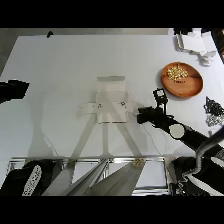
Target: Fold the box and place the chain.
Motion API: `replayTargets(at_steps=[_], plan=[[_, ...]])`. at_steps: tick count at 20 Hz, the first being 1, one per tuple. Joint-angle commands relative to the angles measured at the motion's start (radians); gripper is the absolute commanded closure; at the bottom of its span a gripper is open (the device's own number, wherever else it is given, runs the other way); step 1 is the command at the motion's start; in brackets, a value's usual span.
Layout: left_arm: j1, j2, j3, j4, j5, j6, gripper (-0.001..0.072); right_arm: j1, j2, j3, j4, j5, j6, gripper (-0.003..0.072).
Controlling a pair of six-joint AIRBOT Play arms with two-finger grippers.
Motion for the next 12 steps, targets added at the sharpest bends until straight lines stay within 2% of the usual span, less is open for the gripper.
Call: replayTargets(at_steps=[1, 4, 7, 8, 10, 11, 12], plan=[[0.000, -0.002, 0.000, -0.038, -0.052, -0.005, 0.0310, 0.001, -0.001, -0.001, 0.000, -0.001, -0.001, 0.0678], [-0.024, -0.022, 0.000, -0.064, -0.103, 0.089, 0.0307, 0.001, -0.001, -0.001, 0.000, 0.000, -0.001, 0.0678], [-0.108, -0.097, 0.000, -0.062, -0.119, 0.134, 0.0307, 0.001, -0.001, -0.001, 0.000, 0.000, -0.001, 0.0678], [-0.145, -0.126, 0.000, -0.061, -0.111, 0.134, 0.0305, 0.001, -0.001, -0.001, 0.000, -0.001, -0.001, 0.0678], [-0.237, -0.177, 0.001, -0.060, -0.050, 0.175, 0.0238, 0.001, -0.001, -0.001, 0.000, 0.000, -0.001, 0.0678], [-0.304, -0.220, 0.010, -0.061, -0.008, 0.222, 0.0233, 0.001, -0.001, -0.001, 0.000, -0.001, -0.001, 0.0678], [-0.373, -0.276, 0.033, -0.060, 0.018, 0.266, 0.0190, 0.001, -0.001, -0.001, 0.000, -0.001, -0.001, 0.0678]])
